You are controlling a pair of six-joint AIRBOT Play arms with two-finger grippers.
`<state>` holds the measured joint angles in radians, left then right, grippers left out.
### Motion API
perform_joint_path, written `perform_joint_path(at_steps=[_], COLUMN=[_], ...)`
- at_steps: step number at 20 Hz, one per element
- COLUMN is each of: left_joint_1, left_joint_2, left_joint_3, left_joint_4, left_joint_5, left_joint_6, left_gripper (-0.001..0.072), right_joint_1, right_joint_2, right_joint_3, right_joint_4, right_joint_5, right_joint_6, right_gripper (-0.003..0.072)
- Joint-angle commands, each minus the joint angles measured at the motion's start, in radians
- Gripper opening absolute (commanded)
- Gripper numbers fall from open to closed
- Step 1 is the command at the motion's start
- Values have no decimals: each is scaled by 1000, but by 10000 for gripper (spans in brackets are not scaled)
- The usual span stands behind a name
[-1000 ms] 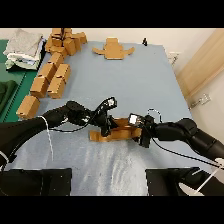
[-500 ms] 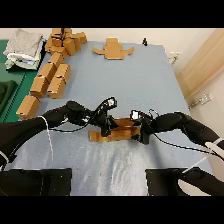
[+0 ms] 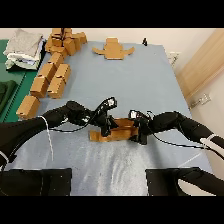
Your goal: Fold the box.
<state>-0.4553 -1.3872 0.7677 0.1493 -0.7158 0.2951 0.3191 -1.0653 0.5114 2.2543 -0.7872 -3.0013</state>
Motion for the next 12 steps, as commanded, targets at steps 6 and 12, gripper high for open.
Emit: perform_joint_path(at_steps=[6, 12], left_joint_1=[0, 0], left_joint_2=[-1, -1], left_joint_3=[0, 0], left_joint_4=[0, 0], left_joint_5=[0, 0], left_joint_6=[0, 0], left_gripper=[12, 12], right_joint_1=[1, 59], right_joint_2=[-8, -14], right_joint_3=[0, -1], right_joint_4=[12, -15], right_joint_5=[-40, -50], right_joint_6=[-3, -3], right_gripper=[720, 720])
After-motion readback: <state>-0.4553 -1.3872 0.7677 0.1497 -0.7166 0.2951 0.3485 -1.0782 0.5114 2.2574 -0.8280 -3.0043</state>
